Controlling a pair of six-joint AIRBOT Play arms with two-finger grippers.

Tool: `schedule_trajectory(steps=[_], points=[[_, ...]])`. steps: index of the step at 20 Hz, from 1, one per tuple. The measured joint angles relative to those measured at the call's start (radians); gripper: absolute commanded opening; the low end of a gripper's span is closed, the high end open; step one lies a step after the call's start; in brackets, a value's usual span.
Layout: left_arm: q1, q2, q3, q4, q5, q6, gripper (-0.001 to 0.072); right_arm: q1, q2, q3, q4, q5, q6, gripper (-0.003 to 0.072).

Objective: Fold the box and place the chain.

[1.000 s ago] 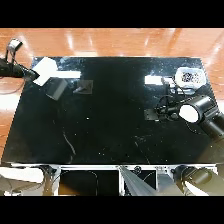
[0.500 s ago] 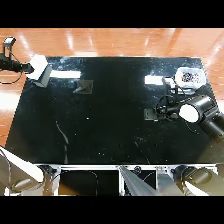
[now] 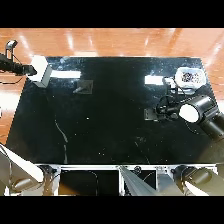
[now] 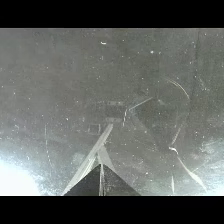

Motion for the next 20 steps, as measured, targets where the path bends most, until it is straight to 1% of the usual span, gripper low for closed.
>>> schedule_trajectory(steps=[5, 10, 11, 12, 13, 14, 15, 16, 17, 19, 20], points=[[0.014, 0.025, 0.039, -0.002, 0.037, -0.059, 0.0628, 0.000, 0.000, 0.000, 0.011, 0.003, 0.000, 0.0028], [0.029, 0.112, 0.047, -0.019, 0.075, -0.106, 0.0622, 0.000, 0.000, 0.000, 0.014, -0.005, -0.011, 0.0028], [0.030, 0.136, 0.041, -0.046, 0.085, -0.131, 0.0587, 0.000, 0.000, 0.001, 0.010, -0.017, -0.018, 0.0028], [0.027, 0.156, 0.032, -0.079, 0.099, -0.160, 0.0415, 0.000, 0.000, 0.004, -0.001, -0.031, -0.024, 0.0028], [0.018, 0.182, 0.019, -0.129, 0.124, -0.185, 0.0220, 0.000, 0.000, 0.011, -0.021, -0.043, -0.028, 0.0028], [0.005, 0.210, 0.004, -0.178, 0.147, -0.201, 0.0077, -0.001, 0.000, 0.027, -0.047, -0.048, -0.032, 0.0028], [-0.017, 0.241, -0.021, -0.221, 0.179, -0.212, 0.0023, -0.001, 0.000, 0.048, -0.074, -0.050, -0.035, 0.0028], [-0.045, 0.280, -0.056, -0.251, 0.210, -0.224, 0.0022, -0.001, 0.000, 0.075, -0.105, -0.050, -0.035, 0.0028], [-0.077, 0.329, -0.097, -0.283, 0.220, -0.224, 0.0022, -0.001, 0.000, 0.107, -0.137, -0.048, -0.038, 0.0028], [-0.154, 0.458, -0.225, -0.312, 0.220, -0.214, 0.0022, -0.003, 0.000, 0.184, -0.204, -0.032, -0.045, 0.0028], [-0.200, 0.550, -0.320, -0.318, 0.200, -0.206, 0.0022, -0.010, 0.000, 0.217, -0.227, -0.016, -0.053, 0.0028]])
